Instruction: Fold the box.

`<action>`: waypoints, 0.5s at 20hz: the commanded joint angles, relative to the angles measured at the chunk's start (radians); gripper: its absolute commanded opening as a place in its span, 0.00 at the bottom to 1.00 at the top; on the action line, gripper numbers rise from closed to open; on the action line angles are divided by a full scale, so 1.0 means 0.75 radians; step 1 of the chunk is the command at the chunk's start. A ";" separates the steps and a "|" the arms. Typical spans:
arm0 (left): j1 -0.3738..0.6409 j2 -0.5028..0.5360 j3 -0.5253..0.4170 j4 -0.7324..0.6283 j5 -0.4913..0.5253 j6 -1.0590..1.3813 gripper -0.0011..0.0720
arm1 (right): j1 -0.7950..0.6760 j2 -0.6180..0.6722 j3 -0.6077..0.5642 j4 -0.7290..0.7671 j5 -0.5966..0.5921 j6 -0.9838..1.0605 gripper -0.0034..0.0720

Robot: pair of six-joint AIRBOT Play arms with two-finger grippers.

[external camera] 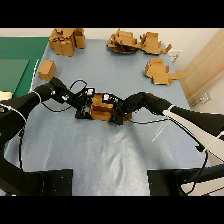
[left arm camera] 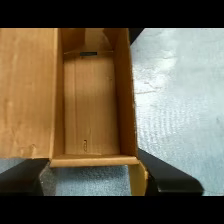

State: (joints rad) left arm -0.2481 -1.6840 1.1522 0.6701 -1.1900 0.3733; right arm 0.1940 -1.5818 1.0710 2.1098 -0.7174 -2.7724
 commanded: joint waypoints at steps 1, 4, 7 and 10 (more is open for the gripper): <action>-0.002 -0.001 0.000 -0.008 -0.021 -0.008 0.56 | 0.001 0.000 0.000 -0.001 0.001 -0.001 0.58; -0.002 -0.001 -0.001 -0.007 -0.033 -0.006 0.56 | 0.001 0.000 0.000 -0.001 0.001 -0.001 0.58; -0.002 -0.001 -0.003 -0.007 -0.037 -0.007 0.56 | -0.001 0.005 0.001 -0.004 -0.007 0.001 0.68; -0.002 -0.001 -0.002 -0.007 -0.039 -0.007 0.56 | -0.002 0.026 0.002 -0.042 -0.019 0.064 0.86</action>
